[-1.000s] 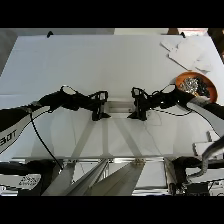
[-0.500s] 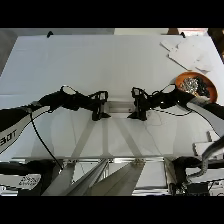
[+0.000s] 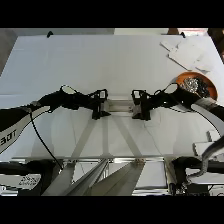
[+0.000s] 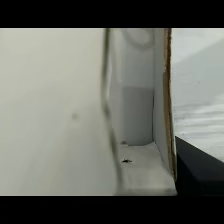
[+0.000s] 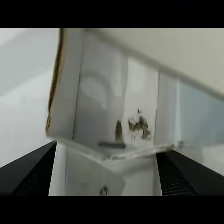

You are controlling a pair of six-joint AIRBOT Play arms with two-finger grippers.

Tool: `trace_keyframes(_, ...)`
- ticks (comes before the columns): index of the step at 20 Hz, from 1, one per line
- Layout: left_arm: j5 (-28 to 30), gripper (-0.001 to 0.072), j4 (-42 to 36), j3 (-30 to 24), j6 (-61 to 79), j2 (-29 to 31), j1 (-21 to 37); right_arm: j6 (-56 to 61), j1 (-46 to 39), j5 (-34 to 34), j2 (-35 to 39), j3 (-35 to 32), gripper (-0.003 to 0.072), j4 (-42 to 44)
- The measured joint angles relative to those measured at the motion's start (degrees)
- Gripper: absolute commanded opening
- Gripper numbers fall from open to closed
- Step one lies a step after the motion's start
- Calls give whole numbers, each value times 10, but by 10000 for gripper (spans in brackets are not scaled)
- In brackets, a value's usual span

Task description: Fold the box and place the chain.

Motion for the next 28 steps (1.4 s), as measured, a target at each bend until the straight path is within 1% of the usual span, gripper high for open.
trace_keyframes(4, -3, 322, 1, 0, 0, 0, 0, 52, 0, 0, 51, 0, 700, -74)
trace_keyframes(6, -4, 322, 2, 0, 1, 0, 0, 79, 0, 1, 71, 0, 680, -104)
trace_keyframes(7, -5, 322, 2, 0, 1, 0, 0, 96, 0, 2, 80, 0, 608, -121)
trace_keyframes(8, -5, 322, 2, 0, 2, 0, 0, 116, 0, 4, 91, 0, 473, -139)
trace_keyframes(9, -6, 322, 3, 0, 2, 0, 0, 135, 0, 7, 102, 0, 280, -155)
trace_keyframes(10, -6, 322, 3, 0, 2, 0, 0, 154, 0, 10, 115, 0, 127, -170)
trace_keyframes(11, -6, 322, 3, 0, 2, 0, 0, 173, 0, 15, 129, 0, 11, -181)
trace_keyframes(13, -7, 322, 3, 0, 2, 0, 0, 208, 0, 26, 162, 0, 8, -189)
trace_keyframes(15, -7, 322, 3, 0, 2, 0, 0, 232, 0, 33, 191, 0, 7, -171)
trace_keyframes(18, -7, 322, 3, 0, 2, 0, 0, 250, 0, 33, 215, 0, 5, -81)
trace_keyframes(20, -7, 322, 3, 0, 2, 0, 0, 256, 0, 23, 217, 0, 4, -22)
trace_keyframes(24, -7, 322, 2, 0, 2, 0, 0, 263, 0, -8, 188, 0, 4, 52)
trace_keyframes(28, -6, 322, 2, 0, 0, 0, 0, 264, 0, -77, 116, 1, 4, 119)
